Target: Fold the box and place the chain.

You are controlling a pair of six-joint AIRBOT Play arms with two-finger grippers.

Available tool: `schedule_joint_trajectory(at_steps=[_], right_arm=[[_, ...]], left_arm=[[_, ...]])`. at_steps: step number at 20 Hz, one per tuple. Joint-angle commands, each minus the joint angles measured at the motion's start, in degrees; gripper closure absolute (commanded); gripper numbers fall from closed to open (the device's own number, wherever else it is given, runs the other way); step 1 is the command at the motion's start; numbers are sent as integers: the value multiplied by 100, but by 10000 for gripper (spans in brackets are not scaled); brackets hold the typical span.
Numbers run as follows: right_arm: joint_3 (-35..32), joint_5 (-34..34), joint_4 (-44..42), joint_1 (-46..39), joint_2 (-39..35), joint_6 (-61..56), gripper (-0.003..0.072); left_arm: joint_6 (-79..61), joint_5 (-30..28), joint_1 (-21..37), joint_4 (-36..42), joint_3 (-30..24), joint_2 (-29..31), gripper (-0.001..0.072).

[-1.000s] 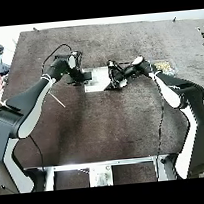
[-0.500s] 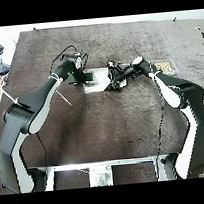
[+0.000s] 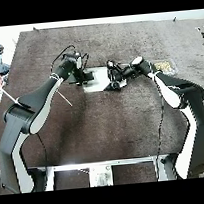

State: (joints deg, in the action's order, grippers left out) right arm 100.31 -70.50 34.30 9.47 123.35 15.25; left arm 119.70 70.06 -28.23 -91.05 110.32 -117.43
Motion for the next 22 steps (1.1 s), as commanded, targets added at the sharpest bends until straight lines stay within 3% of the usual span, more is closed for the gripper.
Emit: schedule_joint_trajectory(at_steps=[1, 5, 6, 7, 8, 16, 22], right_arm=[[-2, -22, -2, -4, 0, -2, 210], [-2, -20, -2, -4, 0, -2, 210], [-2, -20, -2, -4, 0, -2, 210], [-2, -20, -2, -4, 0, -2, 210], [-2, -22, 0, -4, 0, -2, 210], [-2, -22, -2, -4, 0, -4, 210], [-2, -20, -2, -4, 0, -2, 210]], left_arm=[[31, 72, 7, -68, 9, -4, 697], [31, 83, 7, -59, 11, -4, 696], [2, 79, 7, -7, 22, -4, 556], [-149, 37, 7, 122, 37, -4, 278], [-387, -24, 7, 216, 39, -2, 235], [-2059, 1029, 42, 203, 793, 101, 234], [-2977, 789, 48, 142, 793, 846, 234]])
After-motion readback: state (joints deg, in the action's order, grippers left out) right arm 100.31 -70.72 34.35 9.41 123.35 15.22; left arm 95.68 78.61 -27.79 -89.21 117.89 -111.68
